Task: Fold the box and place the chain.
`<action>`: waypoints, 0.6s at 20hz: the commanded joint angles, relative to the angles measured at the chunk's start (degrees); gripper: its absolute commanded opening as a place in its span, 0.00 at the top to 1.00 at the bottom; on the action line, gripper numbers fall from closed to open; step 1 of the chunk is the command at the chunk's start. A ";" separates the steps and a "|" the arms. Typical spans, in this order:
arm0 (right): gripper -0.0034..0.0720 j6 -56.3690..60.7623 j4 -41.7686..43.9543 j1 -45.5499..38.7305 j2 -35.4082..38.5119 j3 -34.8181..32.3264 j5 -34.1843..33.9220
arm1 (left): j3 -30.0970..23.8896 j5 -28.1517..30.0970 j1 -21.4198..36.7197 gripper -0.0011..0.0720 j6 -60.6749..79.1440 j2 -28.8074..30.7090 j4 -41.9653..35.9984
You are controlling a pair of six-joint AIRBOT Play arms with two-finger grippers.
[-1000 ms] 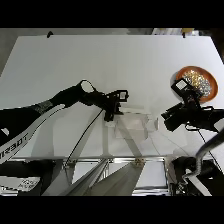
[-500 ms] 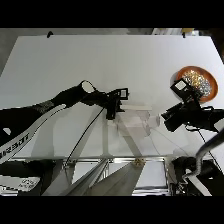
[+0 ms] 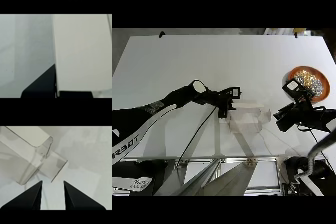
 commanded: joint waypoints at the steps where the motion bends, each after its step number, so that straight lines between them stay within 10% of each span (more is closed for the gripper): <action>1: 0.56 -0.02 0.02 0.04 0.02 0.00 0.00 | 0.04 0.46 -0.02 0.98 -5.18 0.26 6.47; 12: 0.56 -0.04 0.02 0.04 0.02 0.00 -0.22 | 0.04 0.20 -0.04 0.98 -5.40 0.15 6.58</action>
